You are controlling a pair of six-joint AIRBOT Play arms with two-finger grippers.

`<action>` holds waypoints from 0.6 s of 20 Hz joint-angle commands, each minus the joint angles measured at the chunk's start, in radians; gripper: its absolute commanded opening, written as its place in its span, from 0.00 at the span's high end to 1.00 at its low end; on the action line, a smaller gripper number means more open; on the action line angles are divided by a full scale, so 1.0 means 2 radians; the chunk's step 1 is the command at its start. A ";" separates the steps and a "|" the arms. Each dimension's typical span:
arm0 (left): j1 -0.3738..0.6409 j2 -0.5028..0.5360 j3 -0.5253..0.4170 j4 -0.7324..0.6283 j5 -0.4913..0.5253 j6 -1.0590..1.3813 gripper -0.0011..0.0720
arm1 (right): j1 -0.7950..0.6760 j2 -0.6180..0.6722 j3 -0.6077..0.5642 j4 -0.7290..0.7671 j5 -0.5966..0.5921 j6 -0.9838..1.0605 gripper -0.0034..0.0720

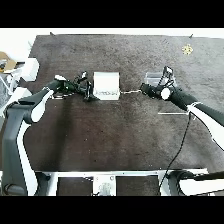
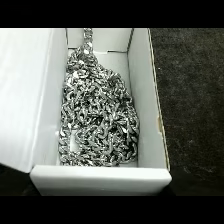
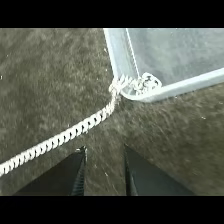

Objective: Fold the box and place the chain.

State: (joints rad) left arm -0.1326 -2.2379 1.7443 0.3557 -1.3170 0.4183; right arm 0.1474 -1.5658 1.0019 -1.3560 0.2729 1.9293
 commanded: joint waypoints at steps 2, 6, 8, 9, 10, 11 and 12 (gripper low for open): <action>0.000 0.000 0.000 0.000 0.000 0.000 0.27 | -0.002 -0.048 0.012 0.047 -0.062 0.002 0.60; 0.000 0.000 0.000 0.000 0.000 0.000 0.27 | -0.002 -0.079 0.041 0.054 -0.078 0.003 0.60; 0.000 0.000 0.000 0.000 0.000 0.000 0.27 | 0.002 -0.081 0.050 0.054 -0.073 0.002 0.90; 0.000 0.000 0.000 0.000 0.000 0.000 0.27 | 0.009 -0.075 0.049 0.051 -0.070 0.002 0.95; 0.000 0.000 0.000 0.000 0.000 0.000 0.27 | 0.016 -0.067 0.049 0.045 -0.066 0.000 0.95; 0.000 0.000 0.000 0.000 0.000 0.000 0.27 | 0.025 -0.055 0.049 0.035 -0.062 0.000 0.95; 0.000 0.000 0.000 0.000 0.000 0.000 0.27 | 0.035 -0.041 0.049 0.023 -0.059 0.000 0.95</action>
